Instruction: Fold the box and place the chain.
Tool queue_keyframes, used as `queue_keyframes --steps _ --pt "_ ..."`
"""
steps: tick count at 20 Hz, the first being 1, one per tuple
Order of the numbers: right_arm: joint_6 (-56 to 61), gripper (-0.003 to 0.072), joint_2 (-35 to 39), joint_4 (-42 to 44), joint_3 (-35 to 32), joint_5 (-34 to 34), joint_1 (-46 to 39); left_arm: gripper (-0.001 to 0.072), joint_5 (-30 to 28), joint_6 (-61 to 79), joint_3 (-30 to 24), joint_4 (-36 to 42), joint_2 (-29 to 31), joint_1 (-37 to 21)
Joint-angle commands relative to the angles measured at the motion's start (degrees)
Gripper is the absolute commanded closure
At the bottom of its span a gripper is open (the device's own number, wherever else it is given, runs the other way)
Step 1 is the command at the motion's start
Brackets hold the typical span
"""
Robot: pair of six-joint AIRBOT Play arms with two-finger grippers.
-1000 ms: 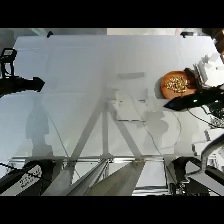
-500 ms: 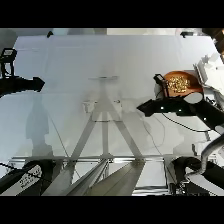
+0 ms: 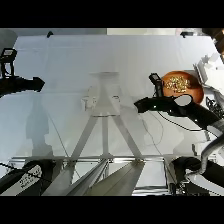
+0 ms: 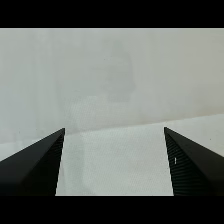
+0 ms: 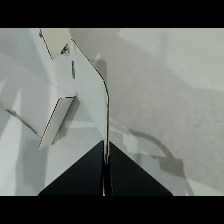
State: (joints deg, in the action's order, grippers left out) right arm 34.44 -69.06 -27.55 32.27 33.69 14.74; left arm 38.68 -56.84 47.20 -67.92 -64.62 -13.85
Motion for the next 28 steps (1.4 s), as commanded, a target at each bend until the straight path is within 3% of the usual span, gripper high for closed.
queue_keyframes --steps 1,7,12,18,19,20,21,24,28 --pt "0.0 0.068 -1.38 0.83 -0.02 -1.88 0.24 0.0018 0.0 0.02 0.02 0.0 0.04 0.0" --pt "0.02 0.0677 -1.38 0.83 0.0 -1.84 0.24 0.0018 -0.07 0.0 0.02 0.28 0.04 0.0" --pt "0.0 0.0677 -1.38 0.83 0.0 -1.7 0.24 0.0018 -1.6 -0.02 0.02 8.07 0.04 0.0" --pt "0.0 0.0677 -1.38 0.83 0.0 -1.7 0.24 0.003 5.09 -4.24 0.02 9.68 0.07 1.4" --pt "0.02 0.0677 -1.38 0.83 0.0 -1.7 0.24 0.0112 5.11 -3.3 0.02 11.08 0.17 2.67" --pt "0.0 0.0677 -1.38 0.83 0.0 -1.7 0.24 0.0322 5.18 -1.99 0.13 13.79 0.28 4.35" --pt "0.02 0.0677 -1.38 0.83 0.0 -1.7 0.24 0.0447 5.7 0.0 0.63 15.04 0.26 6.29" --pt "0.02 0.0677 -1.38 0.83 0.0 -1.68 0.24 0.0429 8.04 2.32 3.8 11.06 0.2 13.62" --pt "0.02 0.0677 -1.38 0.83 0.0 -1.68 0.24 0.0413 13.64 -2.05 10.23 -2.6 -0.24 19.76"
